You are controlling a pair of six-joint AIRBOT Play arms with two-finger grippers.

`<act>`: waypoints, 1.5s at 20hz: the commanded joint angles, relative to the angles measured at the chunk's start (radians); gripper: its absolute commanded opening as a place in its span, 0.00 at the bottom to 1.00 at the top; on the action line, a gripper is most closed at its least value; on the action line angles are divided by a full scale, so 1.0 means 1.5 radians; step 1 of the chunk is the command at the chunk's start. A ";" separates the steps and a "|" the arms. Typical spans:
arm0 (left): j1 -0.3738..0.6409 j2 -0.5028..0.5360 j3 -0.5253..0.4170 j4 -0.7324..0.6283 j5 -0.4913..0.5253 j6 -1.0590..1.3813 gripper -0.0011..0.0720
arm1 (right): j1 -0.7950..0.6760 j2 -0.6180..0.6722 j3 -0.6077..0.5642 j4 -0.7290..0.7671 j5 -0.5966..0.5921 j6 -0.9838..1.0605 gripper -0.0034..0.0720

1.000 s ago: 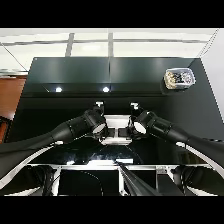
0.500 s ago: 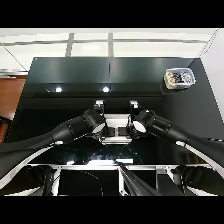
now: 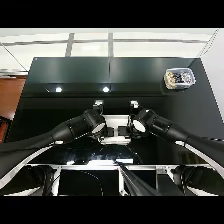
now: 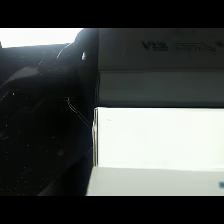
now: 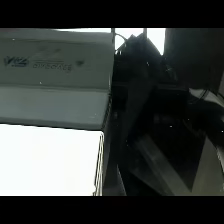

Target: Fold the box and place the chain.

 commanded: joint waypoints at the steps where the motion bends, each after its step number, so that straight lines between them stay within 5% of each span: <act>1: 0.001 0.001 0.001 0.000 0.002 -0.001 0.05 | 0.001 -0.009 0.001 0.012 -0.011 0.005 0.18; 2: 0.001 0.001 0.001 0.000 0.002 -0.001 0.05 | 0.001 -0.009 0.001 0.012 -0.019 0.005 0.06; 8: 0.001 0.001 0.001 0.000 0.002 -0.001 0.05 | 0.001 -0.009 0.005 0.009 -0.014 0.004 0.07; 10: 0.001 0.001 0.001 0.000 0.002 -0.001 0.05 | 0.001 -0.009 0.005 0.017 -0.013 0.001 0.42; 17: 0.001 0.001 0.001 0.000 0.002 -0.001 0.05 | -0.007 0.028 0.006 0.027 0.021 -0.039 0.44; 23: 0.001 0.001 0.001 0.000 0.001 -0.001 0.05 | -0.053 0.192 0.006 0.022 0.081 -0.101 0.44; 26: 0.001 0.001 0.001 0.000 0.001 -0.001 0.05 | -0.119 0.292 0.007 -0.069 0.121 -0.133 0.44; 30: 0.001 0.001 0.001 -0.001 0.001 -0.001 0.05 | -0.205 0.321 0.002 -0.369 0.184 -0.138 0.44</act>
